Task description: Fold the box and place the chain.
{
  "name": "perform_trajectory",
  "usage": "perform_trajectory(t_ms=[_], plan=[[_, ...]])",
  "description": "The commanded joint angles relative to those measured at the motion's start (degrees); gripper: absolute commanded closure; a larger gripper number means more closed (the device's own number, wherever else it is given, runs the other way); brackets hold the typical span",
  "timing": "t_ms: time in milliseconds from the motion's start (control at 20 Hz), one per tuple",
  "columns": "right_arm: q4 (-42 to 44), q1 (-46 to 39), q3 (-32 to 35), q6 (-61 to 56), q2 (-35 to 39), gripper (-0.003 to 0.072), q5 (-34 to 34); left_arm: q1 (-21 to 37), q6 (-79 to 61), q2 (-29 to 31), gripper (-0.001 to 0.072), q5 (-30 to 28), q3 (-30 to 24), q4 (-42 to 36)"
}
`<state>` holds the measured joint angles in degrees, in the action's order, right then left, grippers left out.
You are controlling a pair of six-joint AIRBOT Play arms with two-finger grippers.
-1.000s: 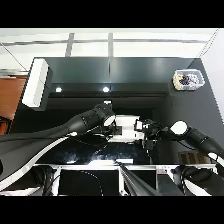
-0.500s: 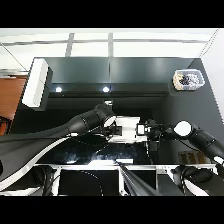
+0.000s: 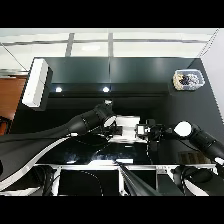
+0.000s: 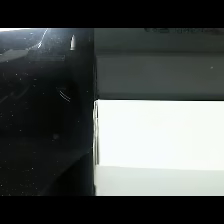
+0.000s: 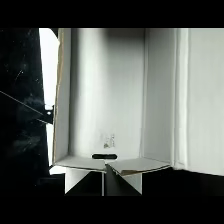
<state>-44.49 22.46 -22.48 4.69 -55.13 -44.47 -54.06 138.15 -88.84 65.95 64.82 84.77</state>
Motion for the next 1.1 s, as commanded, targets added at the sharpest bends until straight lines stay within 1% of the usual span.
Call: perform_trajectory(t_ms=[0, 100, 200, 850, 900, 950, 1050], plan=[[3.85, 0.57, -0.04, 0.04, -0.35, 0.0674, 0.5, 0.02, -0.09, -0.02, 0.0685, -0.11, 0.02, 0.0], [11.78, 0.57, 0.02, 0.04, -1.79, 0.0674, 2.71, 0.02, -0.09, -0.02, 0.0685, -0.13, 0.02, 0.02], [15.96, 0.59, 0.02, 0.07, -3.28, 0.0674, 4.44, 0.02, -0.09, -0.02, 0.0685, -0.17, 0.02, 0.02], [13.99, 0.59, 0.13, 0.0, -4.07, 0.0673, 3.41, 0.02, -0.09, -0.02, 0.0685, -0.09, 0.02, -0.2], [14.03, 0.59, 0.13, -0.26, -4.07, 0.06, 3.32, 0.02, -0.09, -0.02, 0.0685, -0.09, 0.02, -0.22], [14.25, 0.59, 0.13, -0.87, -4.07, 0.0471, 3.39, 0.02, -0.09, -0.02, 0.0685, -0.09, 0.02, -0.2], [14.23, 0.59, 0.13, -1.29, -4.07, 0.0473, 3.34, 0.02, -0.09, -0.02, 0.0685, -0.09, 0.02, -0.2]])
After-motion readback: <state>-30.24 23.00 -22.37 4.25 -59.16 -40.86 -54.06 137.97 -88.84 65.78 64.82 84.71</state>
